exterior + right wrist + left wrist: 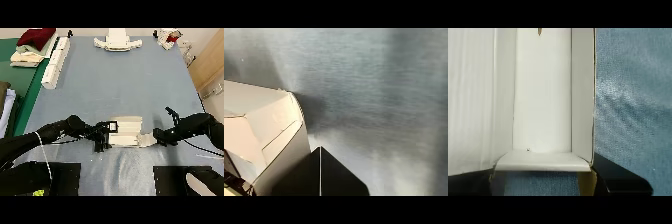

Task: Fold the box.

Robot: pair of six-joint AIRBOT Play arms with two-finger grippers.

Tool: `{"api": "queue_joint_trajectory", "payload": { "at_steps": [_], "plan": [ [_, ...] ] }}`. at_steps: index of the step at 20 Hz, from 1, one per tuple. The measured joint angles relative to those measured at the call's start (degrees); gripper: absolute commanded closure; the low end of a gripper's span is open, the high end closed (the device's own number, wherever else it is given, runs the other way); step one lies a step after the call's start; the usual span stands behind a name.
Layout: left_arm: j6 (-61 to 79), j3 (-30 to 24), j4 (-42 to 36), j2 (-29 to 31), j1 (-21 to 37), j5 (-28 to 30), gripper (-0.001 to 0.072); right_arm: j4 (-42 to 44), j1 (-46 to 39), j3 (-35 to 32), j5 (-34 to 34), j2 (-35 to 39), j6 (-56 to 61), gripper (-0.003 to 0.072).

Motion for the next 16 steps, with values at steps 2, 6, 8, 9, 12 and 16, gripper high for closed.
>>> {"api": "queue_joint_trajectory", "payload": {
  "at_steps": [2,6,8,9,12,16],
  "plan": [
    [0.0,0.0,0.0,0.0,0.0,0.0,0.0186,0.5,0.7,0.3,0.3,0.0,0.0,0.0683],
    [0.0,0.0,0.0,0.0,0.0,0.0,0.0186,1.3,1.3,1.6,-0.6,0.2,-0.1,0.0654],
    [0.0,0.0,0.0,0.0,0.0,0.0,0.0186,1.5,1.4,2.7,-1.2,0.9,-0.1,0.0437],
    [0.0,0.0,0.0,0.0,0.0,0.0,0.0186,1.6,1.4,3.4,-1.4,1.5,-0.1,0.0436],
    [0.0,0.0,0.0,0.0,0.0,0.0,0.0186,1.8,1.9,4.6,-1.6,3.1,-0.1,0.0236],
    [0.0,0.0,0.0,0.0,0.0,0.0,0.0186,1.9,6.1,4.9,0.5,3.6,0.3,0.0240]
  ]
}}
